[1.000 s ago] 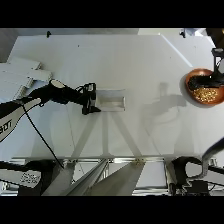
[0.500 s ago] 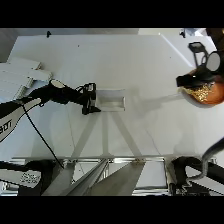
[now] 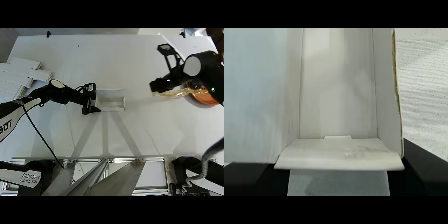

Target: Fold the box and place the chain.

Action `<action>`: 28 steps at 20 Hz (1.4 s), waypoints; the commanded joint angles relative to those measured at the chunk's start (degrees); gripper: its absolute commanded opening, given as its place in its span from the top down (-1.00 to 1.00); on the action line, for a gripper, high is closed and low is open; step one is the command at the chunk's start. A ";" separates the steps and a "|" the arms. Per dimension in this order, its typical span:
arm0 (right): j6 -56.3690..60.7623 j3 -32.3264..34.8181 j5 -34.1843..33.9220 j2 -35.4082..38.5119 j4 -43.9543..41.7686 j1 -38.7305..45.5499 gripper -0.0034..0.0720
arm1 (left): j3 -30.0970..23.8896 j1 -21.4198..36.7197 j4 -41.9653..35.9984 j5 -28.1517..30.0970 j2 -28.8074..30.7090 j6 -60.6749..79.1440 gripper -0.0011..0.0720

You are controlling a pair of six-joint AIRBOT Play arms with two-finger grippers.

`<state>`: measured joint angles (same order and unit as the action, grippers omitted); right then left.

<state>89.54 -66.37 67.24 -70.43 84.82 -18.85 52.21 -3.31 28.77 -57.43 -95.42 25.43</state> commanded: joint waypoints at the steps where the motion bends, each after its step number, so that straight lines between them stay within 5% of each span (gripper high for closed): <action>1: -0.09 -0.07 -3.76 -0.87 -7.56 -4.39 0.89 | 0.02 0.00 0.00 0.02 0.02 0.02 0.50; 10: -2.82 -0.11 -13.99 -5.40 -13.33 -15.54 0.89 | 0.02 0.00 0.00 0.00 0.02 0.02 0.50; 22: -31.21 -0.13 -24.65 -12.35 -46.29 -16.20 0.90 | 0.02 0.00 0.00 0.00 0.02 0.02 0.50; 28: -31.08 -0.13 -23.69 -15.58 -40.76 -16.17 0.86 | 0.02 0.00 0.00 0.00 0.02 0.02 0.50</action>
<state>60.01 -66.48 42.50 -84.88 42.41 -34.98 52.21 -3.31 28.75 -57.43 -95.42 25.43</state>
